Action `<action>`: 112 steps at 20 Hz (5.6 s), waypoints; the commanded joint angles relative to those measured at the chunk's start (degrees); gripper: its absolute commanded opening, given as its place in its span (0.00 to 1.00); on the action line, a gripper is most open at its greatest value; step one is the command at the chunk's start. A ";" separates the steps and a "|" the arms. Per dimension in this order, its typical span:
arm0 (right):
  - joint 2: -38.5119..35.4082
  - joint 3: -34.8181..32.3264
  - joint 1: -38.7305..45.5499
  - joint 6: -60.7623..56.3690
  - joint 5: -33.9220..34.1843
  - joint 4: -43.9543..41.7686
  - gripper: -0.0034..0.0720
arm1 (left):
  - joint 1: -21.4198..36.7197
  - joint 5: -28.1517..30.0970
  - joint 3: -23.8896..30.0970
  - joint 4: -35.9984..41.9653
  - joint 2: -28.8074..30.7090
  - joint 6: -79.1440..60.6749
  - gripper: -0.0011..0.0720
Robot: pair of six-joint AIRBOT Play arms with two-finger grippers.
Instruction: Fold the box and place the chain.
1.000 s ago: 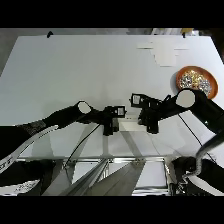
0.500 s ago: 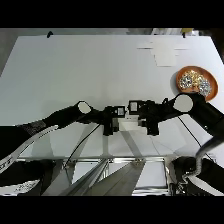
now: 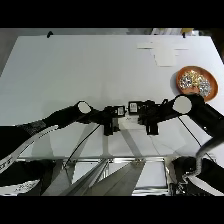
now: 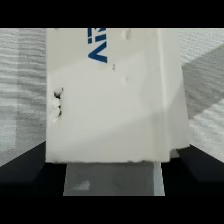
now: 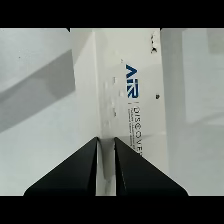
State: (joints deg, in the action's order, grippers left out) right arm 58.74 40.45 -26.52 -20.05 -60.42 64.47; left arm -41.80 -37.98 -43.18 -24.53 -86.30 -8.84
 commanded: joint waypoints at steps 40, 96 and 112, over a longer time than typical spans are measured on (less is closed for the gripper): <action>-3.98 -2.56 -3.10 -0.90 8.00 4.72 0.24 | 0.00 0.00 0.02 -0.13 0.02 -0.15 0.38; -2.21 -4.63 0.44 -1.07 3.15 -5.20 0.09 | 0.00 0.02 0.02 -0.13 0.02 -0.15 0.38; -1.46 -8.44 0.44 -0.87 8.24 -4.92 0.07 | 0.00 0.00 0.02 -0.13 0.02 -0.15 0.38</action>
State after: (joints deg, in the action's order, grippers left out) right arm 57.25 32.29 -26.09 -20.99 -53.01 59.33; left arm -41.82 -37.98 -43.18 -24.67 -86.30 -9.02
